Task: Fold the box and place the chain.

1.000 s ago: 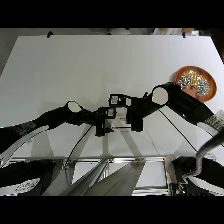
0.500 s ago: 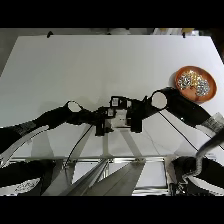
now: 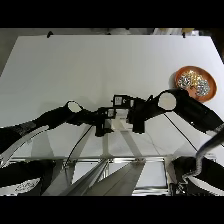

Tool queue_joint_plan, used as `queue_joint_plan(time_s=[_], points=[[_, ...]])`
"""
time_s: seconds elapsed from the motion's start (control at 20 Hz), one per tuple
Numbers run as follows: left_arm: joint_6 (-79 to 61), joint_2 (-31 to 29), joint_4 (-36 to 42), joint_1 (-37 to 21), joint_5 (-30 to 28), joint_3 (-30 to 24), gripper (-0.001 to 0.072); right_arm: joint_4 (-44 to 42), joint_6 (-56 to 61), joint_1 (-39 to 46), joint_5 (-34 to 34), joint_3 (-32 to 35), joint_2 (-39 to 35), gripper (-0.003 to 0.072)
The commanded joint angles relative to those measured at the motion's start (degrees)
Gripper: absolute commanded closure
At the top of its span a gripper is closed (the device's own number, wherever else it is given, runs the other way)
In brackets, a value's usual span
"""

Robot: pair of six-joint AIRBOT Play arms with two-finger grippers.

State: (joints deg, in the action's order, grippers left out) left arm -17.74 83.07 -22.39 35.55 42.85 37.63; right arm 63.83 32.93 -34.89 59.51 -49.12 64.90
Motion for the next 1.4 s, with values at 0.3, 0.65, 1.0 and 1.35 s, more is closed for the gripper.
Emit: queue_joint_plan(time_s=[0.3,0.65,1.0,1.35], points=[[0.1,0.0,0.1,0.0,-0.2,0.0,0.0438,-1.0,-2.4,0.0,-2.1,2.7,-0.5,0.0520],[0.1,0.0,0.1,0.0,-0.2,0.0,0.0438,-1.1,-7.5,0.0,-0.4,2.7,-0.5,0.0299],[0.1,0.0,0.1,0.0,-0.2,0.0,0.0438,2.2,-7.7,0.0,-5.2,2.7,-0.5,0.0449],[0.1,0.0,0.1,0.0,-0.2,0.0,0.0438,2.1,-7.5,0.0,-5.0,2.7,-0.5,0.0587]])
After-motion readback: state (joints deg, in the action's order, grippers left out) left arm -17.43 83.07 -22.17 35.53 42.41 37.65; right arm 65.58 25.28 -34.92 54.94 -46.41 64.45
